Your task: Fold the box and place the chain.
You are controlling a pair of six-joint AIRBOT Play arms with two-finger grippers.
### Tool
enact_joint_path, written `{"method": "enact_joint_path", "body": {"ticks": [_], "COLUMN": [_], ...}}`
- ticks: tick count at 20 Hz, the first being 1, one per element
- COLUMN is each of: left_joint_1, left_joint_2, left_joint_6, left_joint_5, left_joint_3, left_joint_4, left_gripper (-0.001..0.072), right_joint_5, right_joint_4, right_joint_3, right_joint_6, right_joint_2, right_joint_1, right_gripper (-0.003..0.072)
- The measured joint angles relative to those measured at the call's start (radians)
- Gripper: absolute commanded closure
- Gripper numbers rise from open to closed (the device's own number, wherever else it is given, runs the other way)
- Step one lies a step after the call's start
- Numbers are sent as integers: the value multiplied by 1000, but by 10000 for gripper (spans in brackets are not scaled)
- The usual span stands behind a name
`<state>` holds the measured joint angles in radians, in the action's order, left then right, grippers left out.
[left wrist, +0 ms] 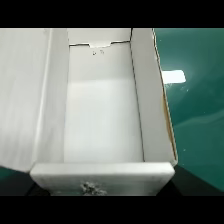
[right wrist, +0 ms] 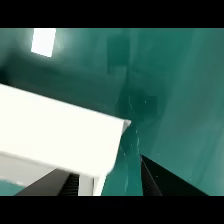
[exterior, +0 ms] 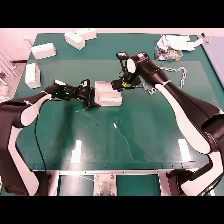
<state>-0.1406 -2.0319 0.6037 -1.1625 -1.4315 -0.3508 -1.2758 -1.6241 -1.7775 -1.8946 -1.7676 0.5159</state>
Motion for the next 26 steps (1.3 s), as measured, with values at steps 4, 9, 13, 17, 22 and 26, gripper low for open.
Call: {"method": "enact_joint_path", "body": {"ticks": [4, 9, 13, 17, 22, 26], "left_joint_1": [0, 0, 0, 0, 0, 0], "left_joint_2": [0, 0, 0, 0, 0, 0], "left_joint_6": [0, 0, 0, 0, 0, 0], "left_joint_5": [0, 0, 0, 0, 0, 0], "left_joint_3": [0, 0, 0, 0, 0, 0], "left_joint_4": [0, 0, 0, 0, 0, 0], "left_gripper": [215, 215, 215, 215, 215, 215], "right_joint_5": [-3, 22, 93, 252, 414, 447], "right_joint_4": [-54, -236, -263, -134, 149, 478], "right_joint_3": [-1, 9, 69, 177, 330, 397], "right_joint_6": [84, 182, 269, 453, 820, 1205], "right_joint_2": [86, 133, 141, 143, 143, 125], "right_joint_1": [-2, -60, -168, -285, -445, -589], "right_gripper": [236, 233, 159, 150, 150, 151]}}
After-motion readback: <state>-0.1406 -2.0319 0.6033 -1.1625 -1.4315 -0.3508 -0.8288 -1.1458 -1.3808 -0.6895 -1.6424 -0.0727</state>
